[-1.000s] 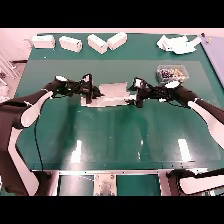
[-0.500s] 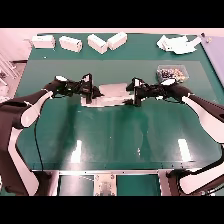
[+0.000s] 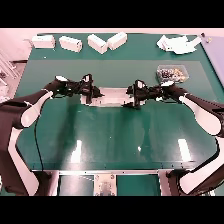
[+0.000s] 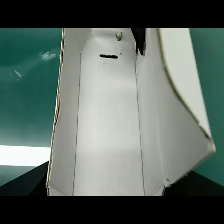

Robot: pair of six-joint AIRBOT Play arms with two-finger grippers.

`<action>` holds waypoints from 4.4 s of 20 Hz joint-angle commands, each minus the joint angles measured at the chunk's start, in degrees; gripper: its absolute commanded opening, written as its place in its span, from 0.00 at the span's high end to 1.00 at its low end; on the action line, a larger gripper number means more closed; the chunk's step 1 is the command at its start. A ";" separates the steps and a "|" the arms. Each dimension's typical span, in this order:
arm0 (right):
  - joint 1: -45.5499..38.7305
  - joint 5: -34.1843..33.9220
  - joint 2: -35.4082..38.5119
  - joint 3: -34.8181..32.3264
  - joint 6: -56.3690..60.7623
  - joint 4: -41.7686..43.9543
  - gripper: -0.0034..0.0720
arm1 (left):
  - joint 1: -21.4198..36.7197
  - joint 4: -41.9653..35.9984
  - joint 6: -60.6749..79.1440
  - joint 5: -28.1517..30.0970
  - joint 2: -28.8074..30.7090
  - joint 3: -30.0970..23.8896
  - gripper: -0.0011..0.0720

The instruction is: Fold the box and place the chain.

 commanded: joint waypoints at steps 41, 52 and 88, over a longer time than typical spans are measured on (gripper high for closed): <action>0.37 9.09 -9.90 12.11 6.10 -6.29 0.16 | 0.00 -0.02 -0.02 -0.07 -0.04 0.00 0.96; 0.35 9.25 -9.97 12.11 7.04 -6.38 0.19 | 0.00 -0.02 -0.02 -0.04 -0.04 0.00 0.96; 0.11 10.80 -10.73 12.07 6.67 -4.22 0.19 | 0.00 -0.02 0.04 0.11 -0.04 0.00 0.96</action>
